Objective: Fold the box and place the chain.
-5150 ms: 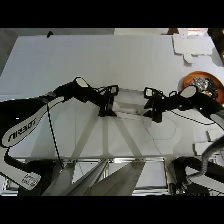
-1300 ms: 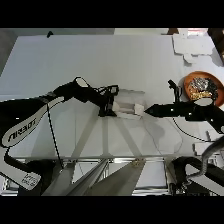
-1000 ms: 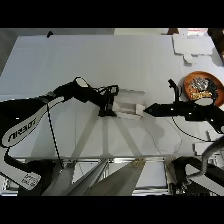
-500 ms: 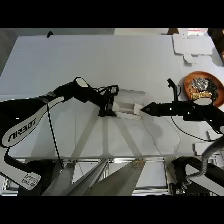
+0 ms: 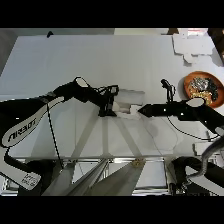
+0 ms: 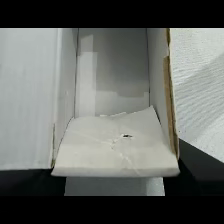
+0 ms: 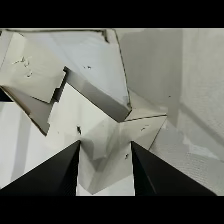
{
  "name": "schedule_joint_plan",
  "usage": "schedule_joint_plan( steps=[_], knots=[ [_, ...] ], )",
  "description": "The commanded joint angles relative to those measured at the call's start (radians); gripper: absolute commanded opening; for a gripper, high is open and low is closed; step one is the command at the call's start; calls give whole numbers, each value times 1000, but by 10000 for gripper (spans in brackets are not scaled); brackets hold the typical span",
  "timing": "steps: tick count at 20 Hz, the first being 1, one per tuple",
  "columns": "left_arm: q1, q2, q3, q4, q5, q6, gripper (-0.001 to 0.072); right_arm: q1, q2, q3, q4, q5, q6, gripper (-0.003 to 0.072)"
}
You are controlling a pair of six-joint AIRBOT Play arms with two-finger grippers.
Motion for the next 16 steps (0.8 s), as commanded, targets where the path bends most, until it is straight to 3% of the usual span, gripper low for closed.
schedule_joint_plan(
  steps=[1,6,16],
  knots=[
    [0,0,0,0,0,0,274,16,0,0,-40,-49,19,358],
    [0,0,0,0,0,0,274,16,0,0,-200,-58,154,355],
    [0,0,0,0,0,0,274,28,1,22,-183,-68,190,335]
  ],
)
